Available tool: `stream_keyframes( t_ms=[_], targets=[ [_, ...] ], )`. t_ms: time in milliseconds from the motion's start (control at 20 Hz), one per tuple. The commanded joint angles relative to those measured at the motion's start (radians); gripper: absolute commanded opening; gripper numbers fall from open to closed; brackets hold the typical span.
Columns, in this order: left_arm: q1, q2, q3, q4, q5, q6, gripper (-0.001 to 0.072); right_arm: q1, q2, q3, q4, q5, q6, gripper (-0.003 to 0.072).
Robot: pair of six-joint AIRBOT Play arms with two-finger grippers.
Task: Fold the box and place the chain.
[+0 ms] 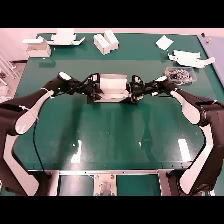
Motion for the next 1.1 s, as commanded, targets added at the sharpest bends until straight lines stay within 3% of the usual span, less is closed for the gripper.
stream_keyframes(
  t_ms=[0,300,350,400,800,850,900,1000,1050],
  targets=[
    [-0.002,0.000,0.000,-0.011,0.002,-0.005,0.0439,0.000,0.000,0.001,0.002,0.000,0.002,0.0513],
    [-0.002,0.000,0.000,-0.013,0.016,-0.031,0.0442,0.000,0.000,0.001,0.002,0.000,0.002,0.0513],
    [-0.002,0.000,0.000,-0.013,0.018,-0.033,0.0550,0.000,0.000,0.001,0.002,0.000,0.002,0.0513],
    [-0.002,0.000,0.000,-0.012,0.027,-0.051,0.0603,0.000,0.000,0.001,0.002,0.000,0.002,0.0513],
    [-0.001,0.000,0.000,-0.011,0.033,-0.054,0.0592,0.000,0.000,0.001,0.002,0.000,0.002,0.0513],
    [-0.001,0.002,0.000,-0.011,0.035,-0.055,0.0412,0.000,0.000,0.001,0.002,0.000,0.002,0.0513],
    [0.001,0.003,0.000,-0.011,0.036,-0.054,0.0308,0.000,0.000,0.001,0.002,0.000,0.002,0.0514],
    [0.006,0.006,0.001,-0.008,0.039,-0.055,0.0284,0.000,0.000,0.001,0.002,0.000,0.002,0.0513],
    [0.011,0.008,0.001,-0.007,0.036,-0.055,0.0139,0.000,0.000,0.001,0.002,0.000,0.002,0.0513]
  ],
)
